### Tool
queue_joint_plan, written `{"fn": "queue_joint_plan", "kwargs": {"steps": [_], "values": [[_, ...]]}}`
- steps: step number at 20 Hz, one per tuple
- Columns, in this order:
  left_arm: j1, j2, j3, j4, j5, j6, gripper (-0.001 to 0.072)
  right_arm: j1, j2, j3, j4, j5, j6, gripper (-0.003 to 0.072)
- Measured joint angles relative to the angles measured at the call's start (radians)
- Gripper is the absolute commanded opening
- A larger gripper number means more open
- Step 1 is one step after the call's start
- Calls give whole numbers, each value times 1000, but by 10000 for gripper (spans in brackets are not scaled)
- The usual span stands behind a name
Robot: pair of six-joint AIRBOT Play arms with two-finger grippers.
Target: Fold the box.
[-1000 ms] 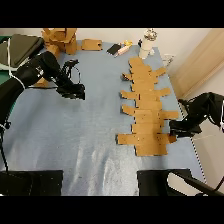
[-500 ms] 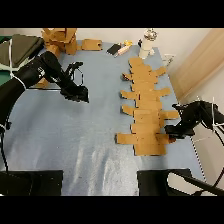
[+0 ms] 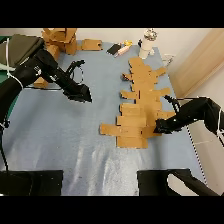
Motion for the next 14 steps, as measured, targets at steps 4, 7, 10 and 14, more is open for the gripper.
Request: {"fn": "queue_joint_plan", "kwargs": {"steps": [4,7,10,14], "values": [[68,0,0,-123,-52,52,530,15,66,-94,163,-9,-27,2],[108,0,0,-168,-89,74,530,18,82,-190,267,32,-84,2],[132,0,-1,-189,-117,83,530,20,87,-253,323,59,-138,147],[142,0,-1,-198,-131,87,530,20,72,-286,345,135,-167,177]]}}
